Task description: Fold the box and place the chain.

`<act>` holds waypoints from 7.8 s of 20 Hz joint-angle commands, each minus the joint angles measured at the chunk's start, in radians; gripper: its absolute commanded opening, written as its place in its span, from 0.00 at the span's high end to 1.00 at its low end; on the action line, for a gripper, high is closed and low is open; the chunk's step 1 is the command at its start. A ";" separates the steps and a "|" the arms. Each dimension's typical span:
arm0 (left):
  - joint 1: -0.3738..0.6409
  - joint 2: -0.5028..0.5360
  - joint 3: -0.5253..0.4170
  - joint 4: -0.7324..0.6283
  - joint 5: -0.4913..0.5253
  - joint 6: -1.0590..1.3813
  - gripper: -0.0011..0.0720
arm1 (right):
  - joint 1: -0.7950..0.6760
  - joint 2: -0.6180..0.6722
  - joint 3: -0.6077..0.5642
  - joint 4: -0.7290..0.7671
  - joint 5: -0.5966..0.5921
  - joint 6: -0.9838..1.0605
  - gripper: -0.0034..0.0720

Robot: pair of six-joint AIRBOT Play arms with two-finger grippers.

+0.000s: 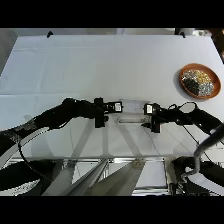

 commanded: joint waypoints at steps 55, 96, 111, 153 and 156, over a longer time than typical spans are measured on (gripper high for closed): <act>-0.173 -0.047 -0.001 -0.170 -0.208 0.184 0.51 | 0.000 0.000 0.000 0.000 0.000 0.000 0.38; 0.188 -0.050 -0.094 -0.528 0.243 -0.682 0.98 | 0.000 0.000 0.000 0.000 0.000 0.000 0.38; 0.107 -0.003 -0.049 -0.532 0.179 -0.687 0.89 | 0.000 0.000 0.000 0.000 0.000 0.000 0.38; -0.074 -0.080 0.179 -0.146 0.172 -1.278 0.19 | 0.000 0.000 0.000 0.000 0.000 0.000 0.38; -0.073 -0.081 0.189 -0.133 0.172 -1.310 0.19 | 0.000 0.000 0.000 0.000 0.000 0.000 0.38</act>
